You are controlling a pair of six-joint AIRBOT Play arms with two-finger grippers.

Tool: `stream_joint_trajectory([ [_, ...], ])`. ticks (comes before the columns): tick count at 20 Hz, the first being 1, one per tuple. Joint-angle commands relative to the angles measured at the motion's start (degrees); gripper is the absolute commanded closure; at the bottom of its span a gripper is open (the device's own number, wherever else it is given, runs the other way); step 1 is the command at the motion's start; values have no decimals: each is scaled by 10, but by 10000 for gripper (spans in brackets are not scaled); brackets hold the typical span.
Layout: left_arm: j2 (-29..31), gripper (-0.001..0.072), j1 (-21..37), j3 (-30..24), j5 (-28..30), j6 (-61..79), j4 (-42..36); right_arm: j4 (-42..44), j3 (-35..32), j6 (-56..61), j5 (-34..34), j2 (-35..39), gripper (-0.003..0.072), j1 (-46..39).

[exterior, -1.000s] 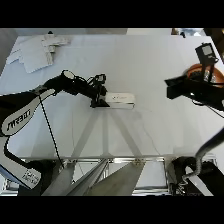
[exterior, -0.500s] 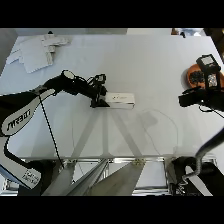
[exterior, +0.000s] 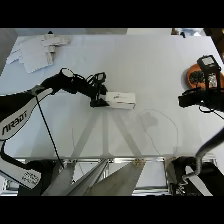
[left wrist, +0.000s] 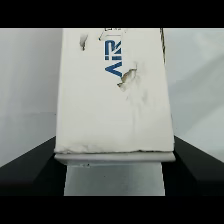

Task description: Fold the box and place the chain.

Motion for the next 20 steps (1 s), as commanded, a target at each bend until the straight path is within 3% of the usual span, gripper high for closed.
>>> stream_joint_trajectory([
  [1, 63, 706, 2, 1, 4, -16, 3, 1, 1, 1, 1, 0, 670, 0],
  [5, 163, 705, 16, 1, 113, -86, 25, 1, 1, 1, 1, 0, 670, 0],
  [9, 217, 705, 75, 1, 209, -185, 25, 1, 1, 1, 1, 0, 670, 0],
  [15, 219, 706, 214, 0, 299, -382, 68, 1, 1, 1, 1, 0, 670, 0],
  [18, 217, 707, 265, -9, 396, -521, 118, 1, 1, 1, 1, 0, 670, 0],
  [20, 208, 707, 283, -26, 429, -561, 120, 1, 1, 1, 1, 0, 670, 0],
])
